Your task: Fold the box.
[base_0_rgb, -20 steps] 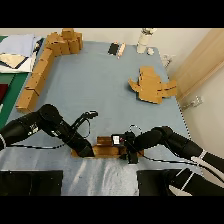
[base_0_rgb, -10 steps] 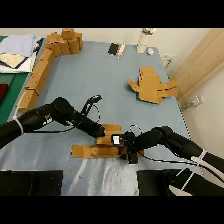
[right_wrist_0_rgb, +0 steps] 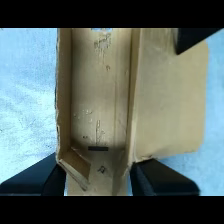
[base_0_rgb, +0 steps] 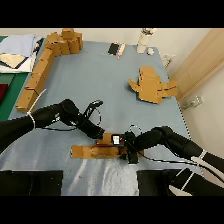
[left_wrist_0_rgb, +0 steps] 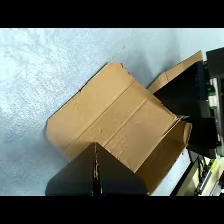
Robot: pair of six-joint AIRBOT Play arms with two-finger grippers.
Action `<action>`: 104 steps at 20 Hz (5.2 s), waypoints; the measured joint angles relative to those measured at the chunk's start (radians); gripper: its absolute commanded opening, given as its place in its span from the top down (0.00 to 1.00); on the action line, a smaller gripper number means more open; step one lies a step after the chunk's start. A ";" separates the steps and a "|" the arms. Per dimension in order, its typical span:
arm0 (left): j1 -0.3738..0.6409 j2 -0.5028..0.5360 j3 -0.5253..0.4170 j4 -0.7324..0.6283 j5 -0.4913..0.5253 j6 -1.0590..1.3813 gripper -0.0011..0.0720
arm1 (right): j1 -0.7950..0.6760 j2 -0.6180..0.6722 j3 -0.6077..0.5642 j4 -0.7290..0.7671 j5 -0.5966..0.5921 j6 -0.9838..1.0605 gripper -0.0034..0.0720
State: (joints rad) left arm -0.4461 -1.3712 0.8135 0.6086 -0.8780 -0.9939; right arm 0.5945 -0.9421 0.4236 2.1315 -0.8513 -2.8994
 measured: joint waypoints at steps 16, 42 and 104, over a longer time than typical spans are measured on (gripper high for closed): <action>-0.026 0.551 -0.060 0.095 -0.153 0.438 0.96 | 0.000 0.000 0.000 0.000 0.001 0.000 0.26; -0.011 0.410 -0.452 -0.138 0.167 1.220 0.35 | 0.000 0.000 0.000 -0.004 0.001 0.000 0.26; -0.053 0.380 -0.454 -0.233 0.179 1.186 0.84 | 0.000 0.000 0.000 -0.006 0.002 0.000 0.26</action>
State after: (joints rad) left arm -0.4988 -0.9913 0.3592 0.3752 -0.6991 0.1917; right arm 0.5945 -0.9421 0.4240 2.1254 -0.8497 -2.8990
